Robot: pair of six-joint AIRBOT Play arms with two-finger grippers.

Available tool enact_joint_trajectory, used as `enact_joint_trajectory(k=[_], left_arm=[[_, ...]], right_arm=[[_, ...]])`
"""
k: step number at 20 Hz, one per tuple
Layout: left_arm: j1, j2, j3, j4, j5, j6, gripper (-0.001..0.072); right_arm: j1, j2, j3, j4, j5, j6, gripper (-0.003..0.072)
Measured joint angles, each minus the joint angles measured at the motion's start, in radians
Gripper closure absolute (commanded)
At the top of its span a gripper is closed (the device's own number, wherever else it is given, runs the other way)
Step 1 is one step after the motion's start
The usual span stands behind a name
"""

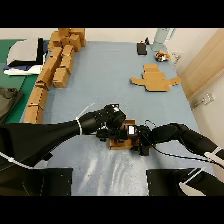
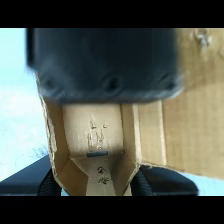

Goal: Fold the box.

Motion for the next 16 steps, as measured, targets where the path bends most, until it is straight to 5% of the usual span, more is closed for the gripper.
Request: enact_joint_trajectory(k=[6,8,10,12,16], left_arm=[[0.0,0.006,-0.004,0.006,-0.032,-0.002,0.0181],[-0.006,0.008,-0.009,0.008,-0.039,-0.012,0.0378],[-0.018,0.008,-0.02,0.009,-0.04,-0.032,0.0407],[-0.027,0.008,-0.029,0.008,-0.031,-0.048,0.0694],[-0.034,0.007,-0.035,0.008,0.0,-0.073,0.0694]], right_arm=[[0.0,0.0,0.0,0.0,0.0,0.0,0.0208],[0.0,0.0,0.0,0.0,0.0,0.0,0.0209],[0.0,0.0,0.0,0.0,0.0,0.0,0.0208],[0.0,0.0,0.0,0.0,0.0,0.0,0.0208],[0.0,0.0,0.0,0.0,0.0,0.0,0.0208]])
